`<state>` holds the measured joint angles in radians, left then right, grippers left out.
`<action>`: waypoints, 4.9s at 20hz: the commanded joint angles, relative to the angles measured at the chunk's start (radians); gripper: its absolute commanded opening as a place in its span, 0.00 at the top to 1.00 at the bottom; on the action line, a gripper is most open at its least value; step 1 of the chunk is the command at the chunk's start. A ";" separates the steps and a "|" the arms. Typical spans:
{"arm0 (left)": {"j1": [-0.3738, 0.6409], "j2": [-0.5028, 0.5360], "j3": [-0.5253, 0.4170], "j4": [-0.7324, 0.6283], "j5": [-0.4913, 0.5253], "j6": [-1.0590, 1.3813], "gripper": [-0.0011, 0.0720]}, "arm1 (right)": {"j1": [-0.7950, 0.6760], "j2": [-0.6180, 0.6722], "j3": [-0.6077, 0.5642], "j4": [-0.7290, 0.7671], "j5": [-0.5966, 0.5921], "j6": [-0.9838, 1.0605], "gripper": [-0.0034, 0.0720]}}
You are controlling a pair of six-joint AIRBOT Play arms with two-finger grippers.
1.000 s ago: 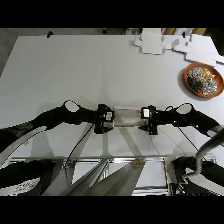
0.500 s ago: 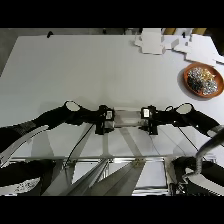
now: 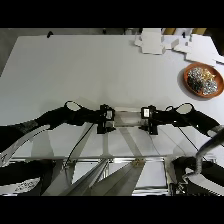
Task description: Fold the box and place the chain.
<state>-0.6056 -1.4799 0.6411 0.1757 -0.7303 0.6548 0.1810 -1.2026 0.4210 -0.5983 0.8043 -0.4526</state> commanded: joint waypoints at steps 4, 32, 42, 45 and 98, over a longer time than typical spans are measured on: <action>-0.001 -0.009 0.001 -0.004 0.001 0.019 0.29 | 0.000 0.001 0.001 0.000 0.000 -0.001 0.42; -0.001 -0.008 0.001 -0.003 -0.007 -0.001 0.69 | 0.000 0.001 0.001 0.000 0.000 -0.002 0.42; -0.001 -0.008 0.001 -0.003 -0.007 -0.001 0.69 | 0.000 0.001 0.001 0.001 0.001 -0.001 0.42; -0.001 -0.008 0.001 -0.003 -0.007 -0.001 0.69 | 0.000 0.002 0.001 -0.001 0.001 -0.001 0.36; -0.001 -0.008 0.001 -0.003 -0.007 -0.001 0.69 | -0.002 0.388 0.001 -0.278 0.259 0.463 0.93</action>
<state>-0.6060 -1.4883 0.6411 0.1722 -0.7376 0.6533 0.1787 -0.8150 0.4206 -0.9188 1.0607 0.0280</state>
